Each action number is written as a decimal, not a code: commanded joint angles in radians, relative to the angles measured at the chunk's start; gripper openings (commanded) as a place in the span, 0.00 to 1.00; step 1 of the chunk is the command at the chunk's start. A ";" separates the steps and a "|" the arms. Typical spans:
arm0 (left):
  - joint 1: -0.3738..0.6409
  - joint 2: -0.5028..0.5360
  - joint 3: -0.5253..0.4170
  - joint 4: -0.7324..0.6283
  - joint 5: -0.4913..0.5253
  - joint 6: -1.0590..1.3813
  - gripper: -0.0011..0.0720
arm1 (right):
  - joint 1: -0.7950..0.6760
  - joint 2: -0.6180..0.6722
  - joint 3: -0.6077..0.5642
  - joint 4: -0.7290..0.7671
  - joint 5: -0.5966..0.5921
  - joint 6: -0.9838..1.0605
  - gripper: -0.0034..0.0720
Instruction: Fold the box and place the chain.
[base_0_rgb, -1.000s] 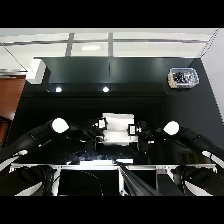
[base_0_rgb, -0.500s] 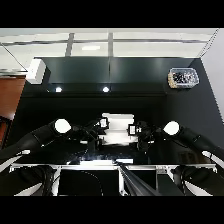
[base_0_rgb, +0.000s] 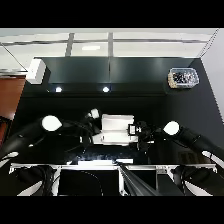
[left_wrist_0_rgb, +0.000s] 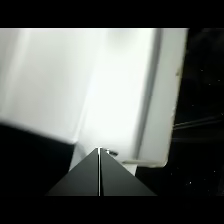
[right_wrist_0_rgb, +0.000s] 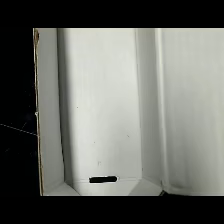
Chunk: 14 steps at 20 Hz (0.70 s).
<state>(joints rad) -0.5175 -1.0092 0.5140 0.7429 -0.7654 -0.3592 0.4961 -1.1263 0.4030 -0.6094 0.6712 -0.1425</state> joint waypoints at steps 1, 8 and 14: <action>0.183 0.131 0.004 0.156 -0.131 -0.379 0.05 | 0.000 0.000 0.000 -0.001 0.001 -0.001 0.61; 0.567 0.151 -0.066 0.234 -0.281 -1.065 0.05 | 0.000 0.000 0.000 -0.001 0.000 -0.001 0.61; 0.520 -0.027 -0.167 0.072 -0.319 -1.004 0.05 | 0.000 0.000 0.000 -0.001 0.000 -0.001 0.61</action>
<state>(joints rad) 0.0135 -0.9699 0.3843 0.9043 -1.0775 -1.3437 0.4961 -1.1263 0.4034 -0.6106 0.6712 -0.1436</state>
